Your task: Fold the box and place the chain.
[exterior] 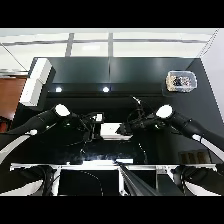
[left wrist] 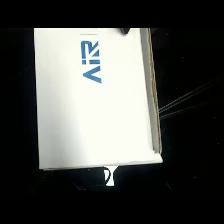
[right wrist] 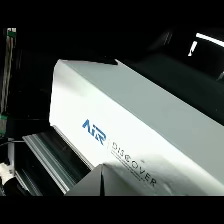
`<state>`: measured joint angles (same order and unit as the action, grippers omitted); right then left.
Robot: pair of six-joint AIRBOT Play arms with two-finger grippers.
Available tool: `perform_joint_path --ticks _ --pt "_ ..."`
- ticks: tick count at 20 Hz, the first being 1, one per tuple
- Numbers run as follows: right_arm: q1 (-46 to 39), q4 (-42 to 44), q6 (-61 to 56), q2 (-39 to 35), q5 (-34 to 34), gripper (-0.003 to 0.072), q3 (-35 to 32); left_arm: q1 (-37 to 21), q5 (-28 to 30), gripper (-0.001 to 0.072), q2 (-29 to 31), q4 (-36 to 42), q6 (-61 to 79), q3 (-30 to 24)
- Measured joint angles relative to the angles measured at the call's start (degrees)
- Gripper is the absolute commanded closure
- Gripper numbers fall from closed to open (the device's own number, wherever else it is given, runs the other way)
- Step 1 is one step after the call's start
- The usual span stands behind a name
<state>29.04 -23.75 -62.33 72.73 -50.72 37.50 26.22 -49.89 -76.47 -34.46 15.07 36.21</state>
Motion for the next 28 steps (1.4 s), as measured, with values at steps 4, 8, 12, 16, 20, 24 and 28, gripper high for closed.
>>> perform_joint_path --ticks 4,8,12,16,20,24,28 --pt "-0.2 -0.4 0.3 0.1 0.1 0.0676 0.5 0.0 0.0 0.036 0.0 0.5 -0.2 0.0" --pt "-2.9 -1.0 0.9 -2.0 -5.7 0.0677 4.0 -0.1 -1.4 0.0209 0.5 0.9 -0.3 0.0" --pt "-9.6 -0.7 1.2 -8.1 -14.7 0.0676 8.2 -1.1 -1.7 -0.0003 3.0 -0.7 -2.2 0.0" --pt "-19.8 -1.3 1.2 -15.6 -19.9 0.0677 9.8 -4.2 -3.9 -0.0003 7.5 -7.2 -10.6 0.0" --pt "-29.8 -3.7 0.7 -19.8 -23.2 0.0676 10.3 -4.3 -7.3 0.0 11.9 -7.6 -17.8 0.7" --pt "-35.6 -5.3 0.5 -21.0 -23.9 0.0676 10.4 1.4 -5.9 0.0002 11.5 -7.1 -22.3 4.3" --pt "-37.5 -6.5 0.3 -21.3 -24.2 0.0676 10.4 6.6 -3.0 0.0001 5.9 -7.0 -24.8 9.7"
